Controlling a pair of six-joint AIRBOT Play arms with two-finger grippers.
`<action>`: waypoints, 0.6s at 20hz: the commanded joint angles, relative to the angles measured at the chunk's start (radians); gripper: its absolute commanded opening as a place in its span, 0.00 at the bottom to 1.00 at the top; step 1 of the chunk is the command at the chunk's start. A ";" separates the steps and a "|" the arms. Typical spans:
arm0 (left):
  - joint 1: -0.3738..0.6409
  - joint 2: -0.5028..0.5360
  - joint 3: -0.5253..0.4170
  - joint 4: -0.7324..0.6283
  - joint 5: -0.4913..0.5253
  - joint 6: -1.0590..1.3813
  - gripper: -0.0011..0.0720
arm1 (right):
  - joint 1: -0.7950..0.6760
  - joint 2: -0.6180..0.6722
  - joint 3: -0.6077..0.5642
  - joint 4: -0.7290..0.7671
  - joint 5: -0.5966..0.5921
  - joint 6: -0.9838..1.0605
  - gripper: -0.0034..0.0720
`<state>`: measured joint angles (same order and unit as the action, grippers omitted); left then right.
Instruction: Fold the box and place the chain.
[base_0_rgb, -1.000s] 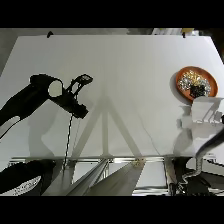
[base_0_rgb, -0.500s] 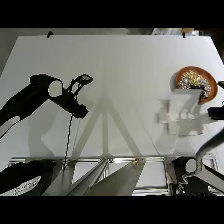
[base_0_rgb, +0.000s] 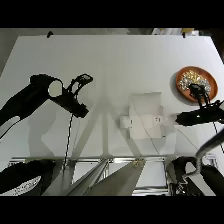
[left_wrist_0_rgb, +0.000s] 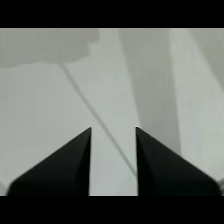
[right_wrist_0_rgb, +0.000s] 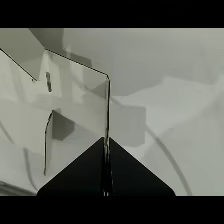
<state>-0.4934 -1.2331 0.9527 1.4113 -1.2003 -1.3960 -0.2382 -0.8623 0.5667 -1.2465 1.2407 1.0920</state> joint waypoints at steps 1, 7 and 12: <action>-0.001 0.000 -0.001 -0.081 0.089 0.000 0.27 | 0.090 0.018 -0.031 0.037 -0.008 0.010 0.07; -0.001 -0.068 -0.003 -0.692 0.283 0.462 0.72 | 0.155 0.018 -0.031 0.073 -0.029 0.010 0.07; -0.001 -0.236 -0.003 -1.050 0.185 0.815 0.81 | 0.160 0.018 -0.031 0.073 -0.029 0.010 0.07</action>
<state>-0.4938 -1.3899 0.9504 0.5957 -0.9844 -0.7994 -0.0856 -0.8448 0.5358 -1.1778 1.2137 1.1019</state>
